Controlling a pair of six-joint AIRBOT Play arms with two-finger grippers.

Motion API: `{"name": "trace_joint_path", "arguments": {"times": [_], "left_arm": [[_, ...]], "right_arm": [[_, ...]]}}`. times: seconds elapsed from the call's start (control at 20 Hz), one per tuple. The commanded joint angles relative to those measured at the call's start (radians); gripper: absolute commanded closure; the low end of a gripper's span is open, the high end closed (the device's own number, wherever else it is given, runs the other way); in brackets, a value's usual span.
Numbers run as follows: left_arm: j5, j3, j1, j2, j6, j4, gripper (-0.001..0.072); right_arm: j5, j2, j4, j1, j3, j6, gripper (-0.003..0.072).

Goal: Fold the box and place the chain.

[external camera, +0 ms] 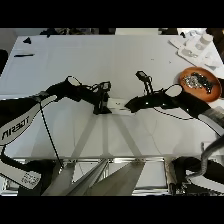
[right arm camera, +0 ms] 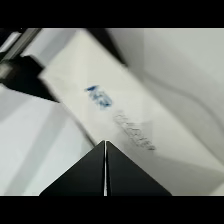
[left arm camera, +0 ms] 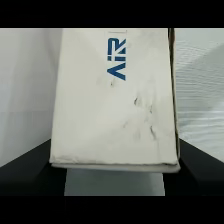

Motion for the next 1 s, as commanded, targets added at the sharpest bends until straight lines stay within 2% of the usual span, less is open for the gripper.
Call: {"name": "trace_joint_path", "arguments": {"times": [0.0, 0.15, 0.3, 0.4, 0.5, 0.7, 0.9, 0.95], "left_arm": [[-0.006, 0.001, 0.000, 0.001, 0.003, 0.005, 0.0479], [-0.006, 0.001, -0.001, 0.001, 0.003, 0.005, 0.0479], [-0.006, 0.001, -0.001, 0.001, 0.003, 0.005, 0.0479], [-0.007, 0.001, -0.001, 0.001, 0.003, 0.005, 0.0479], [-0.006, 0.001, -0.001, 0.001, 0.003, 0.005, 0.0479], [-0.006, 0.001, -0.001, 0.001, 0.003, 0.005, 0.0479], [-0.006, 0.001, -0.001, 0.001, 0.004, 0.005, 0.0480], [-0.006, 0.001, -0.001, 0.001, 0.004, 0.005, 0.0519]], "right_arm": [[-0.055, 0.145, -0.013, -0.001, 0.014, 0.007, 0.0678], [-0.143, 0.296, -0.185, -0.024, 0.014, 0.100, 0.0678], [-0.185, 0.410, -0.469, -0.091, 0.015, 0.274, 0.0677], [-0.165, 0.447, -0.690, -0.139, 0.015, 0.406, 0.0677], [-0.102, 0.450, -0.846, -0.187, 0.014, 0.508, 0.0677], [0.025, 0.431, -0.875, -0.249, 0.014, 0.517, 0.0676], [0.021, 0.422, -0.874, -0.251, 0.013, 0.517, 0.0676], [0.021, 0.422, -0.874, -0.251, 0.013, 0.517, 0.0676]]}}
